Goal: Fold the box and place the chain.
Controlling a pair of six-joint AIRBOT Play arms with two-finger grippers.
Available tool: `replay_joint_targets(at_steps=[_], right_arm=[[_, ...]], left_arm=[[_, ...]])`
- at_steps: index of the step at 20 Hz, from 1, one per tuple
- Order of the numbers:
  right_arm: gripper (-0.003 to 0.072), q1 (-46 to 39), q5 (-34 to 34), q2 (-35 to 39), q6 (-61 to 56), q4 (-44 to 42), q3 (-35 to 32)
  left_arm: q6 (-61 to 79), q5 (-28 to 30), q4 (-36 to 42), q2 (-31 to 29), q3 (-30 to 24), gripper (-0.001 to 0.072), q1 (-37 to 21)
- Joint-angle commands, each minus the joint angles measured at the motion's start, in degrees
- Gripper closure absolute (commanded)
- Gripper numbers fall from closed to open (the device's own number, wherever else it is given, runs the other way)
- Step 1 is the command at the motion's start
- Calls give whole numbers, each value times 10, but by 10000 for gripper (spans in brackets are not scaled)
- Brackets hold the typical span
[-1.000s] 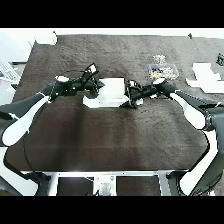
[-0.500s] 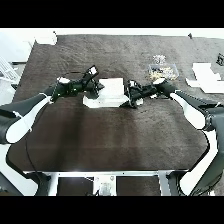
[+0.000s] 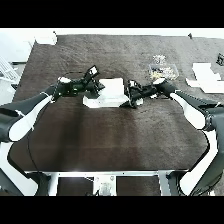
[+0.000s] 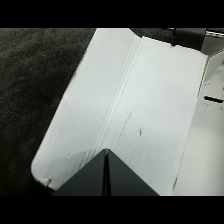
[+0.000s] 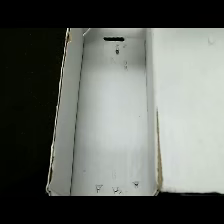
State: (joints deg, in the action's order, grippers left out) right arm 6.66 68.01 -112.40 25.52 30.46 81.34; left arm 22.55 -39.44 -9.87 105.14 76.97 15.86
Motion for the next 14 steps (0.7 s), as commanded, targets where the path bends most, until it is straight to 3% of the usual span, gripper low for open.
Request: replay_joint_targets(at_steps=[1, 8, 11, 14], right_arm=[[105, 0, 0, 0, 0, 0, 0], [105, 0, 0, 0, 0, 0, 0], [105, 0, 0, 0, 0, 0, 0], [106, 0, 0, 0, 0, 0, 0]], left_arm=[[-7, -9, -4, 9, 2, 692, 0], [-12, -42, -12, -4, 28, 694, 0], [-63, -47, -103, -48, 28, 693, -5], [-147, -145, -217, -104, 28, 687, -41]])
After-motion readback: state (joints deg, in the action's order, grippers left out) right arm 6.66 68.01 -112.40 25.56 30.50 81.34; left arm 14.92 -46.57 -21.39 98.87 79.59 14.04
